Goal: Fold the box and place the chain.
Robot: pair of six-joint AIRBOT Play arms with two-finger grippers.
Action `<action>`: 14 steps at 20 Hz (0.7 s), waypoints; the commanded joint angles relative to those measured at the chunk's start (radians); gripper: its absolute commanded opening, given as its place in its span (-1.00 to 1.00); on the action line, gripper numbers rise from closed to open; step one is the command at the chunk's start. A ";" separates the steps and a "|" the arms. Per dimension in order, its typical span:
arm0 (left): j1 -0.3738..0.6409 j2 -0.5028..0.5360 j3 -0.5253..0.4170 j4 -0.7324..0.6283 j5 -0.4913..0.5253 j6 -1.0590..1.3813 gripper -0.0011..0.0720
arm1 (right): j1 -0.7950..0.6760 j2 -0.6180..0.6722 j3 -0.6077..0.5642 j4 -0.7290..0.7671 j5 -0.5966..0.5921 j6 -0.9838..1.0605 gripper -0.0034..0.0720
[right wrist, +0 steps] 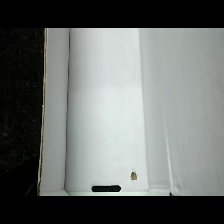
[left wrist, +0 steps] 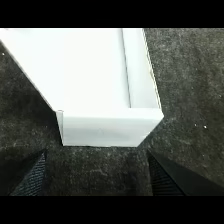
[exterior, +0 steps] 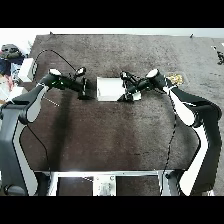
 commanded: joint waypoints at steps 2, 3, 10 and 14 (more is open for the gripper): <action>-0.005 0.000 -0.010 -0.048 0.010 0.016 1.00 | 0.001 0.000 0.000 0.000 0.000 0.000 0.19; -0.011 0.000 -0.010 -0.048 0.007 0.040 1.00 | 0.000 0.000 0.000 0.000 0.000 0.000 0.19; -0.031 0.000 -0.010 -0.042 0.011 0.046 1.00 | 0.001 0.000 0.000 0.000 0.000 0.000 0.19; -0.028 0.000 -0.010 -0.005 -0.028 0.044 1.00 | 0.001 0.000 0.000 0.000 0.000 0.000 0.19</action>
